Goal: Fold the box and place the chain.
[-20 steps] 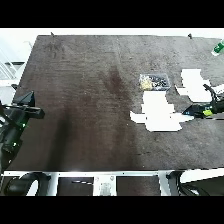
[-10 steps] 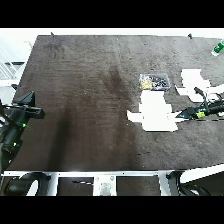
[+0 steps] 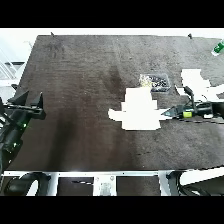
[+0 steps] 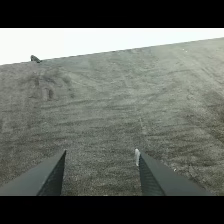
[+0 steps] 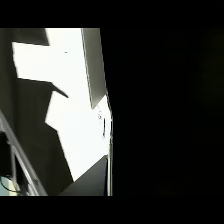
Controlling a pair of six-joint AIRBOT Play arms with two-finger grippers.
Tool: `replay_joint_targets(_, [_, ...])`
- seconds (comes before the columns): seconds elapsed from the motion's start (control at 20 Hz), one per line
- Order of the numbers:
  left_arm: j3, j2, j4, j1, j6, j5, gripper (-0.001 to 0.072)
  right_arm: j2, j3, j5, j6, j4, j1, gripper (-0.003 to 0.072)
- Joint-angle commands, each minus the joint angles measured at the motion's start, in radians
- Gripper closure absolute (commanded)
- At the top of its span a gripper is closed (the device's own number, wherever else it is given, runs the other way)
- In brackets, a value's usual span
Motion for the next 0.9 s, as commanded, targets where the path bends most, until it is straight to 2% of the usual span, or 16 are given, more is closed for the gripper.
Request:
replay_joint_targets(0.0, [0.001,0.001,0.000,0.000,0.000,-0.002,0.0159,0.043,-0.084,-0.122,0.005,0.203,0.168,0.0676])
replay_joint_targets(0.1, [0.001,0.001,0.000,0.000,0.001,-0.003,0.0160,0.043,-0.075,-0.201,0.011,0.289,0.288,0.0677])
replay_joint_targets(0.25, [0.001,0.001,0.000,0.000,0.002,-0.003,0.0160,0.031,-0.007,-0.361,0.066,0.288,0.428,0.0678])
replay_joint_targets(0.5, [0.014,-0.013,0.001,0.000,0.008,-0.027,0.0160,-0.081,0.145,-0.424,0.144,0.279,0.503,0.0678])
replay_joint_targets(0.6, [0.064,-0.085,0.003,0.000,0.009,-0.038,0.0160,-0.081,0.137,-0.450,0.145,0.273,0.503,0.0677])
replay_joint_targets(0.85, [0.309,-0.457,0.004,0.000,0.005,-0.164,0.0159,-0.068,0.135,-0.505,0.097,0.245,0.527,0.0679])
